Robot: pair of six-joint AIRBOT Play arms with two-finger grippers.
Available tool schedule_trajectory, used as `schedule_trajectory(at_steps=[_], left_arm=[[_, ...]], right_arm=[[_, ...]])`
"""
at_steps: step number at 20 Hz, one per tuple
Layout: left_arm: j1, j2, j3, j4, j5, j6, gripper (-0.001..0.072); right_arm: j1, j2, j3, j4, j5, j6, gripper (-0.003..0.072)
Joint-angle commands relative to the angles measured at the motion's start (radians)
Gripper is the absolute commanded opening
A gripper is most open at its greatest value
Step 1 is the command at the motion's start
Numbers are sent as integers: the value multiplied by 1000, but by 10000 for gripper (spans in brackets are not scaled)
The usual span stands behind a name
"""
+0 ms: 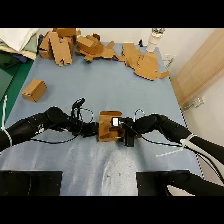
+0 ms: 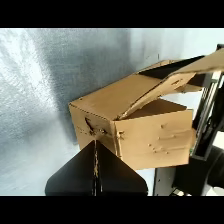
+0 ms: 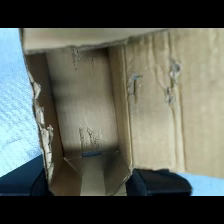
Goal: Fold the box.
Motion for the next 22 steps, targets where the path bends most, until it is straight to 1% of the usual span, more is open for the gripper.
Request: schedule_trajectory(at_steps=[1, 2, 3, 6, 7, 9, 10, 12, 14, 18, 22], left_arm=[[-25, 14, 2, 30, 77, -114, 8], [-41, 24, 11, 101, 103, -203, 7], [-53, 32, 23, 208, 103, -313, 7], [-99, 39, 71, 636, 26, -739, 7], [-126, 39, 90, 752, 8, -851, 7], [-180, 38, 130, 882, -13, -976, 7], [-204, 35, 153, 926, -37, -1022, 7], [-237, 28, 178, 966, -75, -1069, 9], [-258, 28, 179, 964, -56, -1089, 10], [-296, 28, 180, 953, -56, -1088, 13], [-338, 28, 180, 953, -56, -1028, 15]], right_arm=[[1, -1, 0, 0, 0, 0, 503], [1, -1, 0, 0, 1, 0, 504], [1, -1, 0, 0, 1, 0, 504], [1, -1, 0, 0, 0, 0, 503], [1, -1, 0, 0, 1, 0, 504], [1, -1, 0, 0, 0, 0, 503], [1, -1, 0, 0, 0, 0, 504], [1, -1, 0, 0, 0, 0, 503], [1, -1, 0, 0, 0, 0, 503], [1, -1, 0, 0, 0, 0, 503], [1, -1, 0, 0, 0, 0, 503]])
